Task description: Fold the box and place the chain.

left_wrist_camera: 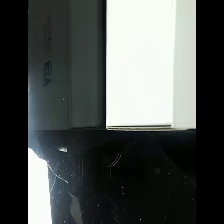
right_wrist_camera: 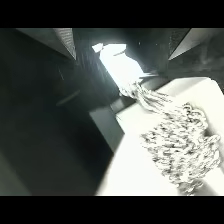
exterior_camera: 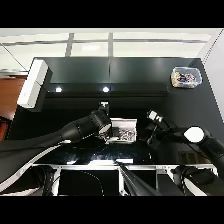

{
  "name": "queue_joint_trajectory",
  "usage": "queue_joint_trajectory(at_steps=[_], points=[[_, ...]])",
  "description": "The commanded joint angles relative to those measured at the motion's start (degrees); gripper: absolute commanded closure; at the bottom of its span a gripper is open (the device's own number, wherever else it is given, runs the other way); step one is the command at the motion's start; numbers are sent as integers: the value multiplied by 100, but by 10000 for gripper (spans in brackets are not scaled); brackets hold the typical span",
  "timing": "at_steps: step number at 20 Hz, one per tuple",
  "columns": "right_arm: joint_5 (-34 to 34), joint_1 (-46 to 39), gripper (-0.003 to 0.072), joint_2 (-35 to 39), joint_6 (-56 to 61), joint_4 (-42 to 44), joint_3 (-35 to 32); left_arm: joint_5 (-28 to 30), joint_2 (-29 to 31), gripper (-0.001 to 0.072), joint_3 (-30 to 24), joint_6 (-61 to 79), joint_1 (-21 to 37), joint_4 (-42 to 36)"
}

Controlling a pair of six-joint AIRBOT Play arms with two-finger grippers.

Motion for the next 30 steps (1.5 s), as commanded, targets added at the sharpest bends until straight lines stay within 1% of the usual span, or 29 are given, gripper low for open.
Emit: queue_joint_trajectory(at_steps=[1,3,4,5,6,13,17,18,19,20,22,23,25,27,28,30], points=[[-431,232,-13,-494,-2149,870,-129,2,-4,679,2,0,4,0],[-431,232,-12,-785,-2579,1119,-129,-9,-4,678,2,0,4,0],[-435,232,57,-866,-2719,1113,-129,-13,-4,678,2,0,4,0],[-435,232,189,-916,-2732,1115,-129,-13,-4,678,2,0,4,0],[-437,232,217,-940,-2761,1119,-129,-13,-4,678,2,0,4,0],[-866,249,218,-1025,-2874,1392,-129,4,-4,678,2,0,4,0],[-1001,498,219,-1025,-2844,1410,-129,7,-4,678,2,0,4,0],[-1023,518,354,-1025,-2769,1403,-129,7,-4,678,2,0,4,0],[-1034,518,615,-1025,-2697,1355,-129,4,-4,678,2,0,4,0],[-1029,518,655,-1023,-2682,1344,-129,0,-4,678,2,0,4,0],[-931,518,642,-988,-2306,1193,-59,-28,-4,679,2,0,4,0],[-870,518,644,-925,-1843,903,31,-66,-4,678,2,0,4,-2],[-632,518,644,-673,-498,-133,286,-133,-4,678,2,0,4,2],[50,518,644,-291,767,-1292,662,-129,-4,678,2,0,4,0],[496,509,644,-59,1261,-1652,887,-127,-4,678,2,0,4,0],[1388,507,645,337,1950,-1768,1342,-125,-4,678,2,0,4,0]])
